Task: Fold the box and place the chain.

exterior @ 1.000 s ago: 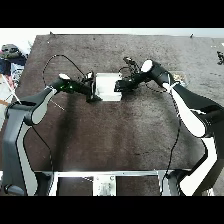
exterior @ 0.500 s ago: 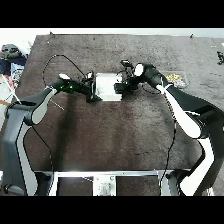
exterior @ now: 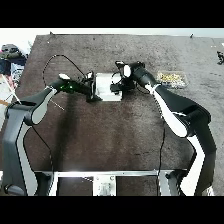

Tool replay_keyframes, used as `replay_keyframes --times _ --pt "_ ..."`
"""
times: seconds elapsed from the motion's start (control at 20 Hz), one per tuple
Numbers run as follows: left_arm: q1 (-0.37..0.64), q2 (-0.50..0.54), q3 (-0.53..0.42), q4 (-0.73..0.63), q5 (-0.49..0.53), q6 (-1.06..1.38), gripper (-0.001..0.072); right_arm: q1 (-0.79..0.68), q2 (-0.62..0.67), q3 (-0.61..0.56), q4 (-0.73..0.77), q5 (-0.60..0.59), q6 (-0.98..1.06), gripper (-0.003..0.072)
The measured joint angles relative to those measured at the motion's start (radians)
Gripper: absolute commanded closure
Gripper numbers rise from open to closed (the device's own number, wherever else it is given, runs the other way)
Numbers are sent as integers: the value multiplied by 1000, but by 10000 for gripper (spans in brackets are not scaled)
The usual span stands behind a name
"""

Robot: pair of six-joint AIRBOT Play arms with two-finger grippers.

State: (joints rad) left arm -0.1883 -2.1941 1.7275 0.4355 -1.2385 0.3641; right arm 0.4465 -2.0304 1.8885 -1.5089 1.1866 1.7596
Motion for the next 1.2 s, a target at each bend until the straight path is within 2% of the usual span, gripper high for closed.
replay_keyframes --times 0.25,0.3,0.35,0.65,0.7,0.85,0.95,1.05,1.1,1.15,1.2 --pt "0 0 0 -1 0 0 241 8 -18 13 -66 11 69 371" --pt "0 0 0 -1 0 0 241 9 -20 13 -73 11 79 375" --pt "0 0 0 -1 0 0 241 9 -22 14 -78 11 90 410" --pt "0 0 0 -2 0 0 242 13 -27 15 -97 5 130 424" --pt "0 0 0 -2 0 0 241 14 -28 15 -104 6 137 548" --pt "-1 0 0 -3 0 0 241 23 -28 15 -116 6 152 596" --pt "-1 0 0 -4 0 -2 241 28 -28 15 -124 9 166 671" --pt "-1 0 0 -5 0 -4 241 28 -28 15 -127 9 171 671" --pt "-1 0 0 -5 0 -3 241 30 -28 15 -132 10 173 638" --pt "-1 0 0 -4 0 0 241 31 -28 15 -134 10 172 484" --pt "-1 0 0 -2 0 2 241 31 -28 15 -140 11 170 451"
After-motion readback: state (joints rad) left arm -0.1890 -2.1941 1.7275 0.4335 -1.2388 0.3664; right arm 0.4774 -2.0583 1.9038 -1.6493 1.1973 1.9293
